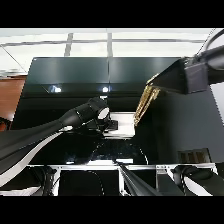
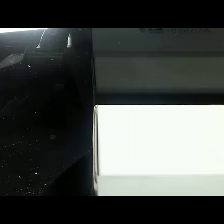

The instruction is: Fold the box and place the chain.

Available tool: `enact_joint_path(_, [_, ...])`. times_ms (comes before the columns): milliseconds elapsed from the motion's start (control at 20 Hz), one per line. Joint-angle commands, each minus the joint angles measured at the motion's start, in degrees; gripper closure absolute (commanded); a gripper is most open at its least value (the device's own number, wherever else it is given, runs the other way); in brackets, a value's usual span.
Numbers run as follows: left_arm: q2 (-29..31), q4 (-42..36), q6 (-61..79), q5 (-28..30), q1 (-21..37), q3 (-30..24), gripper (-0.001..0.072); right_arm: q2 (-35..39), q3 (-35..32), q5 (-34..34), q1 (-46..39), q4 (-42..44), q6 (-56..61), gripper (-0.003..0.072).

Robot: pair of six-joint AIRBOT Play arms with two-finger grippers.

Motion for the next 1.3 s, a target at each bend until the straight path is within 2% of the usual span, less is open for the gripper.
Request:
enact_joint_path(0, [0.02, 0.00, 0.02, -0.04, 0.04, 0.04, 0.0681, 0.04, -7.28, -5.20, 2.01, 4.24, -2.78, 0.0673])
enact_joint_path(150, [0.02, 0.02, 0.02, -0.07, 0.04, 0.04, 0.0681, 0.04, -15.91, -7.76, 2.01, 3.72, -3.91, 0.0673])
enact_joint_path(550, [0.02, 0.02, 0.02, -0.24, 0.04, 0.04, 0.0681, 0.02, -43.74, -24.13, 2.03, 4.28, -1.86, 0.0672])
enact_joint_path(650, [0.02, 0.00, 0.02, -0.24, 0.04, 0.04, 0.0681, 0.02, -47.60, -25.66, 2.03, 4.44, -1.81, 0.0672])
enact_joint_path(800, [0.02, 0.02, 0.02, -0.22, 0.04, 0.04, 0.0681, 0.02, -49.79, -26.21, 2.03, 4.37, -1.86, 0.0656])
enact_joint_path(900, [0.02, 0.02, 0.02, -0.24, 0.04, 0.04, 0.0681, 0.02, -49.79, -26.49, 2.01, 4.39, -2.05, 0.0171])
enact_joint_path(950, [0.02, 0.00, 0.02, -0.26, 0.04, 0.04, 0.0681, 0.04, -49.72, -26.32, 1.81, 4.33, -2.82, 0.0123])
enact_joint_path(1150, [0.02, 0.00, 0.02, -0.26, 0.04, 0.04, 0.0681, 2.36, -49.75, -19.30, -6.51, 3.30, -12.26, 0.0124])
enact_joint_path(1250, [0.02, 0.00, 0.02, -0.26, 0.04, 0.04, 0.0681, 5.25, -51.30, -19.41, -11.17, 1.49, -23.52, 0.0124])
